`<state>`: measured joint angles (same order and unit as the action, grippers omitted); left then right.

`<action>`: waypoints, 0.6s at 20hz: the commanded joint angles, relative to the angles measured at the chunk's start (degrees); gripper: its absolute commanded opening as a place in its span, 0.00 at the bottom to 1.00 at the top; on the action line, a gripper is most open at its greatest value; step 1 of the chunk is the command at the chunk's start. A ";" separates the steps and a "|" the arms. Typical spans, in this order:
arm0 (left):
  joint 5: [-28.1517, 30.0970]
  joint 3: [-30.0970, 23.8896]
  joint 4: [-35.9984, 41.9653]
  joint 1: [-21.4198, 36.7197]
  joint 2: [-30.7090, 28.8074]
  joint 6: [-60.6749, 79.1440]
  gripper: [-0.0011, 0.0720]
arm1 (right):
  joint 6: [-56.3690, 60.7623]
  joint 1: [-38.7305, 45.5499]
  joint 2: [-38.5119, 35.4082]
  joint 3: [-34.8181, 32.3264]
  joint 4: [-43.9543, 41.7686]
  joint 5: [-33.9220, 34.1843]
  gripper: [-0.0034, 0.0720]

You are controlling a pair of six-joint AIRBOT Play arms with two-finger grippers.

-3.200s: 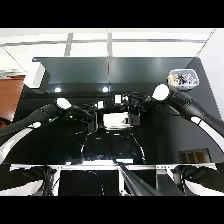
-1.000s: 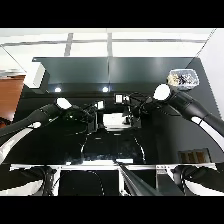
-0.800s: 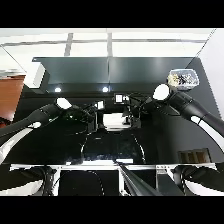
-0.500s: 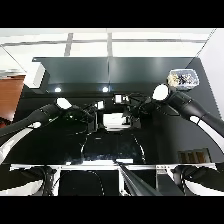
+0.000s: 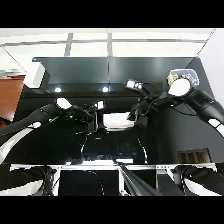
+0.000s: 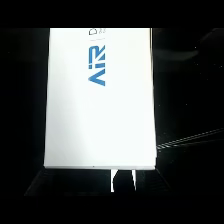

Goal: Fold the box and place the chain.

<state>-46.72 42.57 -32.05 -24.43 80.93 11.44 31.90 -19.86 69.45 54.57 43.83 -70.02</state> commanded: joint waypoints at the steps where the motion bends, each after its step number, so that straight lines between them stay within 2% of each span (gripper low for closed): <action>1: 0.00 -0.02 -0.02 0.00 0.04 0.07 0.61 | 12.28 5.03 -1.01 -5.64 -8.85 -5.79 0.06; 4: 0.00 -0.02 0.00 0.00 0.04 0.07 0.61 | 13.51 5.42 -0.04 -13.68 -24.94 1.20 0.06; 6: 0.00 -0.02 -0.02 0.00 0.04 0.07 0.61 | 14.56 5.27 2.67 -15.08 -32.35 4.22 0.06; 9: 0.00 -0.02 0.00 0.00 0.04 0.07 0.61 | 19.43 4.74 5.42 -15.06 -33.66 9.27 0.06; 12: 0.00 -0.02 -0.02 0.00 0.04 0.07 0.61 | 20.83 4.74 6.40 -15.06 -32.74 9.31 0.06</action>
<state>-46.72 42.57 -32.05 -24.43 80.93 11.49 49.84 -15.09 74.56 40.03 13.08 -62.70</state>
